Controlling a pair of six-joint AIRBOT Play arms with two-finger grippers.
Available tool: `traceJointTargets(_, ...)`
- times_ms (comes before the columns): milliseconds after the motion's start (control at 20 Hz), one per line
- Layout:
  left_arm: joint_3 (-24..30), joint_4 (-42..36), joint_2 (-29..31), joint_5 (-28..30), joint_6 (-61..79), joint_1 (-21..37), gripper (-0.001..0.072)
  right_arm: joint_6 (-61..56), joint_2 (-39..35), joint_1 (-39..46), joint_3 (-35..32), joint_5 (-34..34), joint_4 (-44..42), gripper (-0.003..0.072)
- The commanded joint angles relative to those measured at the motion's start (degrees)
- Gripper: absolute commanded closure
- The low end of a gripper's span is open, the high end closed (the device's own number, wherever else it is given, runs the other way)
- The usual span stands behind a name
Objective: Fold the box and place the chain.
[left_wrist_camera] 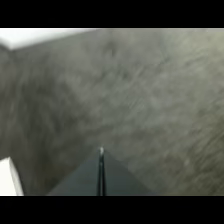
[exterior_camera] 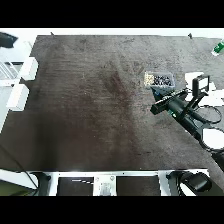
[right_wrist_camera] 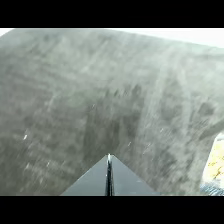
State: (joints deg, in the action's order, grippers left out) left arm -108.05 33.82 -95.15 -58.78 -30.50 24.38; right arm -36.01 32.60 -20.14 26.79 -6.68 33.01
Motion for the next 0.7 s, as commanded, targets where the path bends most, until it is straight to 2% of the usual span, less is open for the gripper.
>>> traceJointTargets(0, 12.79, -6.56, 13.09, 6.62, 12.76, -3.10, 0.0697, 0.00, -2.64, 0.00, -0.02, 4.50, 0.02, 0.0674)
traceJointTargets(100, 24.55, -9.01, 22.75, 14.40, 18.53, -5.99, 0.0696, 0.00, -4.09, 0.00, -0.07, 5.40, 0.02, 0.0674)
traceJointTargets(250, 44.81, -20.00, 37.44, 24.74, 32.76, -10.32, 0.0697, 0.04, -5.07, 0.00, -0.42, 6.32, 0.24, 0.0675)
traceJointTargets(350, 57.81, -26.01, 46.34, 29.44, 40.79, -13.51, 0.0697, 1.03, -5.31, 0.00, -1.25, 6.32, 0.68, 0.0675)
traceJointTargets(450, 69.00, -30.53, 53.92, 30.91, 45.05, -15.87, 0.0696, 2.23, -5.31, 0.00, -2.12, 6.29, 0.68, 0.0674)
traceJointTargets(650, 87.27, -35.10, 67.98, 31.19, 46.01, -17.55, 0.0696, 2.19, -5.31, 0.00, -3.67, 6.36, 0.68, 0.0676)
